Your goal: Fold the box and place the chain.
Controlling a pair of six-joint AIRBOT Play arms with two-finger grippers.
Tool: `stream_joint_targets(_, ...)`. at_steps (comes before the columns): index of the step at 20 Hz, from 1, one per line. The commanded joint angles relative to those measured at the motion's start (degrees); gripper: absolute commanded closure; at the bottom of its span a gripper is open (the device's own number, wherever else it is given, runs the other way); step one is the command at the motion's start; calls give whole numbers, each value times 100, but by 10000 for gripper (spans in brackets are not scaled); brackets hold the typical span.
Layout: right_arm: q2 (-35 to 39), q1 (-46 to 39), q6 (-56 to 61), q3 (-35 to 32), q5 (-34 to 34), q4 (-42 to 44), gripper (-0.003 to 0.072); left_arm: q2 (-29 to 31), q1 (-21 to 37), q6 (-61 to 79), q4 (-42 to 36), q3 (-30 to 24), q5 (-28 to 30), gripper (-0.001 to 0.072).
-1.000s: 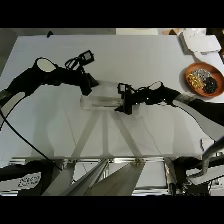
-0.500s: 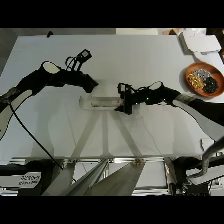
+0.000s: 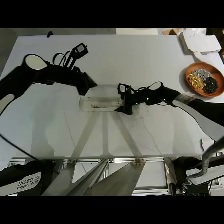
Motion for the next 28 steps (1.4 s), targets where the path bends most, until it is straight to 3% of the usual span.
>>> stream_joint_targets(1, -4, 0, 9, 2, -7, 17, 169, 376, 4, -94, 907, 7, -1211, 700)
stream_joint_targets(6, -4, 0, 9, 2, -7, 15, 169, 61, 4, -1078, 1547, -232, -1139, 700)
stream_joint_targets(10, -4, 0, 9, 2, -7, 15, 169, -361, 2, -1084, 1637, -568, -439, 700)
stream_joint_targets(14, -4, 0, 9, 2, -7, 15, 169, -588, 4, -2037, 2745, -573, -9, 700)
stream_joint_targets(19, -4, 0, 9, 2, -7, 15, 169, -588, 4, -2946, 3965, -575, 39, 700)
stream_joint_targets(28, -4, 0, 9, 2, -7, 15, 169, -374, 4, -2540, 3873, -575, 17, 700)
